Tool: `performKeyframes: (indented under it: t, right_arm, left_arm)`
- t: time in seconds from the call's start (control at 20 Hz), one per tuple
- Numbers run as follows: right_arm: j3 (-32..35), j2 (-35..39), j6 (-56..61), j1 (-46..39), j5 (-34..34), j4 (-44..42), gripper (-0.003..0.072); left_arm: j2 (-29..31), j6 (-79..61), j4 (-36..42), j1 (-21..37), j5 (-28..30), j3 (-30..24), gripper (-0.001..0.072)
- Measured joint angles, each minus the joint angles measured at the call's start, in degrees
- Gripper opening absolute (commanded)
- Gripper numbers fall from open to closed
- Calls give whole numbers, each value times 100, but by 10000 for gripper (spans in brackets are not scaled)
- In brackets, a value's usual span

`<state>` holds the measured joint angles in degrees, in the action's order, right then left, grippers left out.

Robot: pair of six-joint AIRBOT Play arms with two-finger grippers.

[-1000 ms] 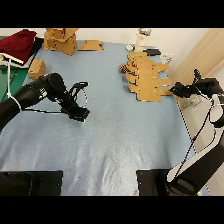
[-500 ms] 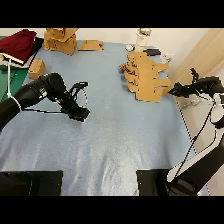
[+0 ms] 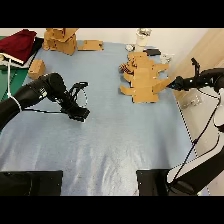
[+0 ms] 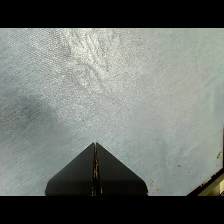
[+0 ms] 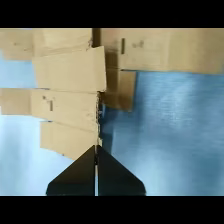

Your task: Fold the box.

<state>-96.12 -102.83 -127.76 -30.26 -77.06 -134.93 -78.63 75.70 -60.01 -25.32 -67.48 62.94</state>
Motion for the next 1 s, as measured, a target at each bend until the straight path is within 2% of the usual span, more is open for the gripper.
performKeyframes:
  t: [0.2, 0.3, 0.75, 1.0]
  right_arm:
    - [750, 876, 221, 232, -118, 4, -2]
    - [1436, 1414, 426, 407, -81, 109, -2]
    - [5003, 4120, 1502, 1569, 848, 490, -1]
    - [6172, 5106, 2155, 2000, 1073, 944, 4]
  left_arm:
    - [0, 0, 0, 0, 0, 0, 12]
    - [0, 0, 0, 0, 0, 0, 12]
    - [0, 0, 0, 0, 0, 0, 12]
    - [0, 0, 2, 0, 0, 0, 12]
